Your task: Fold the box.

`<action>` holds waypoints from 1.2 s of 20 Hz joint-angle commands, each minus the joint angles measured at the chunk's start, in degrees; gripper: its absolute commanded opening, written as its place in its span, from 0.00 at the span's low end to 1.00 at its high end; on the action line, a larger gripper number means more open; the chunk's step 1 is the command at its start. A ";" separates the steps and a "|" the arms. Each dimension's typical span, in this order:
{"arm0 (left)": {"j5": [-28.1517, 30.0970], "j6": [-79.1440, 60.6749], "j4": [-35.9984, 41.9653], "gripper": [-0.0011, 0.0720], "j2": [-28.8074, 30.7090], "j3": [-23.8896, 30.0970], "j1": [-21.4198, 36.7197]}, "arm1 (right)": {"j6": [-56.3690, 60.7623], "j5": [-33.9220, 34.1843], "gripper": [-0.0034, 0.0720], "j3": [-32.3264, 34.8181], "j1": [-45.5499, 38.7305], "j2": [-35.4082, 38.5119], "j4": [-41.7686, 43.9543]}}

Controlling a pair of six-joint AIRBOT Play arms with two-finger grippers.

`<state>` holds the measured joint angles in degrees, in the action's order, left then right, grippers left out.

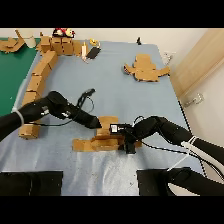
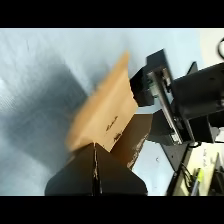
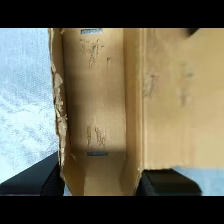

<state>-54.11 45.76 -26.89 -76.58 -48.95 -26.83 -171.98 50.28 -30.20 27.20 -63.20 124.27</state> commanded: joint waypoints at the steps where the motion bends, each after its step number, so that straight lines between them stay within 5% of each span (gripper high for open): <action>1: -1.18 -6.78 -5.42 0.03 8.11 0.02 4.94 | 0.02 -0.02 0.65 0.04 0.07 -0.04 0.00; 5: -1.57 -12.26 -16.76 0.03 21.03 4.96 6.03 | 0.02 -0.04 0.65 0.04 0.07 -0.04 0.00; 10: 1.09 -26.75 -18.38 0.03 31.36 15.93 0.76 | 0.02 -0.02 0.65 0.04 0.07 -0.04 0.00; 11: 1.77 -27.12 -18.34 0.27 31.23 17.35 0.09 | 0.02 -0.02 0.65 0.04 0.07 -0.04 0.00; 12: 2.16 -27.12 -18.23 0.82 30.73 18.29 -0.39 | 0.02 -0.02 0.65 0.04 0.04 -0.04 0.00; 13: 2.45 -27.17 -18.34 0.99 29.99 18.93 -0.85 | 0.02 -0.02 0.65 0.04 0.04 -0.04 0.00; 24: 12.04 -37.46 -16.44 1.00 17.18 19.37 -10.27 | 0.02 -0.02 0.65 0.04 0.07 -0.04 0.00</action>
<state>-46.22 10.15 -44.73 -56.64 -29.67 -35.29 -171.98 50.28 -30.20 27.20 -63.20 124.25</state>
